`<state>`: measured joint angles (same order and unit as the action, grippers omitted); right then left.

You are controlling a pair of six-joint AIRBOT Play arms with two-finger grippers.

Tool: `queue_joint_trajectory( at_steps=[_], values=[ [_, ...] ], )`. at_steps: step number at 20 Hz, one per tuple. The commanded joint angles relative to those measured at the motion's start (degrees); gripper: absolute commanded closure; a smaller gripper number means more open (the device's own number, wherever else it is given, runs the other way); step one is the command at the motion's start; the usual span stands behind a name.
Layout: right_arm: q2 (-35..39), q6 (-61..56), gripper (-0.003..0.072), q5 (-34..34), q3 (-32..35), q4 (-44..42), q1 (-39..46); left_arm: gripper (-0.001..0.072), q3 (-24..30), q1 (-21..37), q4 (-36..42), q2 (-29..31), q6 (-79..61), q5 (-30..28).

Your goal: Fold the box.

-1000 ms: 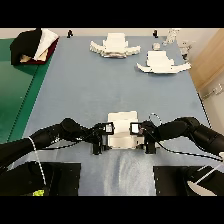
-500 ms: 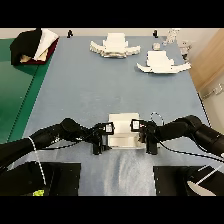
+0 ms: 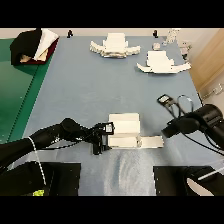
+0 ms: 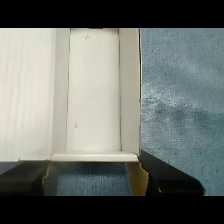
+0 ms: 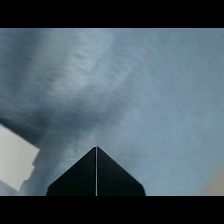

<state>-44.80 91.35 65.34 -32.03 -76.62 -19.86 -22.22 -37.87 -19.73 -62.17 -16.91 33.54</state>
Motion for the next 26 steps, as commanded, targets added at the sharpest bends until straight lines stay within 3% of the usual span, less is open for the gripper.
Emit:
queue_joint_trajectory(
  at_steps=[1, 4, 6, 17, 20, 26],
  values=[
    [-2.73, -10.62, 0.0687, 2.45, -0.17, -4.42, 15.74, 0.0228, 0.02, 0.02, -0.02, 0.0, -0.02, 0.0],
    [-6.25, 2.38, 0.0687, 1.68, 0.76, -29.79, 29.11, 0.0229, 0.02, 0.02, -0.02, 0.0, -0.02, 0.0],
    [-8.33, 8.48, 0.0688, 2.36, 1.73, -39.36, 32.98, 0.0229, 0.02, 0.02, -0.02, 0.0, -0.02, 0.0],
    [-11.67, 15.76, 0.0687, 6.05, 11.69, -51.98, 29.99, 0.0229, 0.02, 0.02, 0.0, 0.0, -0.02, -0.02],
    [-11.21, 18.16, 0.0687, 6.54, 12.26, -57.35, 26.58, 0.0229, 0.02, 0.02, -0.02, 0.0, -0.02, 0.0],
    [-8.17, 18.18, 0.0686, 6.19, 11.96, -59.87, 22.82, 0.0229, 0.02, 0.02, -0.02, 0.0, -0.02, -0.02]
  ],
)
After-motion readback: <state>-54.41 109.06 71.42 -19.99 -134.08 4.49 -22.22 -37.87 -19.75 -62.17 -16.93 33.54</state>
